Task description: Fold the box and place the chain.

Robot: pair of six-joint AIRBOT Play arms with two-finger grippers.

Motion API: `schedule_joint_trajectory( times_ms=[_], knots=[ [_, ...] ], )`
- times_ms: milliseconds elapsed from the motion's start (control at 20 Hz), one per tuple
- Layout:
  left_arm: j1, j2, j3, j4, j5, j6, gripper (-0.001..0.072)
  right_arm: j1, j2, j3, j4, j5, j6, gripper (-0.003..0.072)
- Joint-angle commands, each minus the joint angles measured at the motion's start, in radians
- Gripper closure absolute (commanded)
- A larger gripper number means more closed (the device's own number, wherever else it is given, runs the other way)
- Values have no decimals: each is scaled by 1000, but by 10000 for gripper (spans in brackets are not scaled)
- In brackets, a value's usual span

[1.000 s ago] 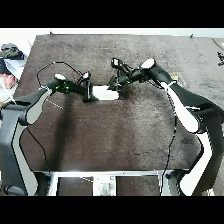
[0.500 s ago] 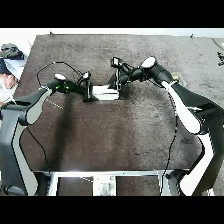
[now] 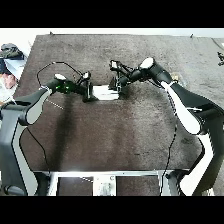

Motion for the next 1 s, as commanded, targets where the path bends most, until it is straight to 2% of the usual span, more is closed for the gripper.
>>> schedule_joint_trajectory(
  times_ms=[0,350,400,450,650,750,950],
  knots=[
    [0,0,0,1,0,0,345,9,-1,0,-35,35,14,518],
    [0,0,0,1,0,0,344,11,0,-44,-20,63,21,517],
    [0,0,0,1,0,0,345,5,6,-44,11,63,21,506],
    [0,0,0,1,0,0,345,-2,10,-43,52,64,21,446],
    [0,0,0,1,0,0,345,-40,18,-43,232,100,37,452],
    [0,0,0,1,0,0,345,-43,16,-43,238,99,75,613],
    [0,0,0,1,0,0,345,-43,-43,-44,206,108,166,625]
  ],
)
